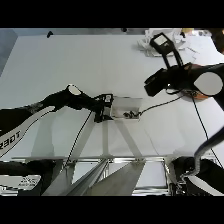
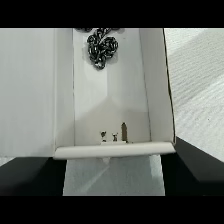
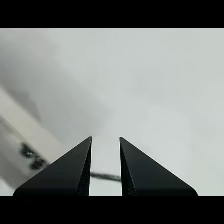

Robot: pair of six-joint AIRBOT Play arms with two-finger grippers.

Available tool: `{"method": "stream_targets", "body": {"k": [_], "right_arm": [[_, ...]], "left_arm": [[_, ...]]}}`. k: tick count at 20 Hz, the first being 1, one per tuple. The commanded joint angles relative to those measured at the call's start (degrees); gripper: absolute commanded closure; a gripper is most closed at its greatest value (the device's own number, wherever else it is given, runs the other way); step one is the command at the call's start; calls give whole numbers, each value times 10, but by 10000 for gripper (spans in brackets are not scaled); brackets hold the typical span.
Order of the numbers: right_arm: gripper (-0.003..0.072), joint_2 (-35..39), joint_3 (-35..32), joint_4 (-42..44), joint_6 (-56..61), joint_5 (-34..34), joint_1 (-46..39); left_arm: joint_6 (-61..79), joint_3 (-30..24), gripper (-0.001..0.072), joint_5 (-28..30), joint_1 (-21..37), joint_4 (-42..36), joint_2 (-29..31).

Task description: Fold the box and place the chain.

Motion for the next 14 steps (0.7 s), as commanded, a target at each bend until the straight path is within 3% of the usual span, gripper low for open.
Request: {"method": "stream_targets", "body": {"k": [1, 7, 8, 10, 11, 14], "right_arm": [[511, -26, 5, -31, 42, 35, -90], [502, -126, 4, -22, 77, 77, -174], [482, -141, 2, -22, 83, 80, -173], [317, -171, -2, -6, 83, 84, -173], [280, -183, -4, 2, 82, 83, -173], [293, -218, -4, 4, 86, 89, -173]], "left_arm": [[0, 1, 459, 0, 1, 0, 0], [0, 1, 459, 0, 1, 0, 0], [0, 1, 459, 0, 1, 0, 0], [0, 1, 459, 0, 1, 0, 0], [0, 1, 459, 0, 1, 0, 0], [0, 1, 459, 0, 1, 0, 0]]}}
